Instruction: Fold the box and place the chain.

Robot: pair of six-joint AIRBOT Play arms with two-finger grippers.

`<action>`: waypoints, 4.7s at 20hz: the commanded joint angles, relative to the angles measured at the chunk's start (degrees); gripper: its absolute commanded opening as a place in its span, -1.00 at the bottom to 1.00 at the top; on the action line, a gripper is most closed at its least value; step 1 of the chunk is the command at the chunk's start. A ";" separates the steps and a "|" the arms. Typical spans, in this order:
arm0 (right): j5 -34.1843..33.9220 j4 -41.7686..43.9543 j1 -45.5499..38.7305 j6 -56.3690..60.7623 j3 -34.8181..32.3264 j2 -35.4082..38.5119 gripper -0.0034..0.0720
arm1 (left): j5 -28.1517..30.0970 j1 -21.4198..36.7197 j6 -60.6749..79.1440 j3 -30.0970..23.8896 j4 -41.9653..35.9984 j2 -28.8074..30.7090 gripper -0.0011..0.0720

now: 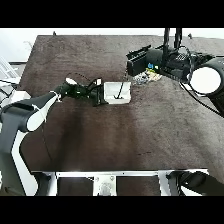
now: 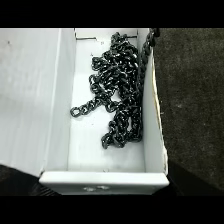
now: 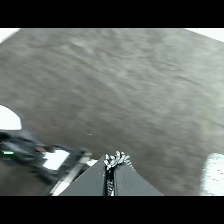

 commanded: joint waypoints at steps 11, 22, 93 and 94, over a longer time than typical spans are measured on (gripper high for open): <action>6.58 -22.01 0.22 10.23 1.25 0.96 -0.88 | 0.02 0.00 -0.02 -0.02 0.00 -0.02 0.52; -4.68 -5.64 2.27 10.95 -2.49 -1.95 -0.88 | 0.04 0.00 0.00 -0.02 0.00 -0.02 0.52; 1.16 -5.88 -2.93 1.64 6.73 1.18 -0.88 | 0.04 0.00 0.00 -0.02 0.00 -0.02 0.52; 1.16 -5.88 -2.19 1.64 6.84 1.62 -0.89 | 0.02 0.00 -0.02 -0.02 0.00 -0.02 0.52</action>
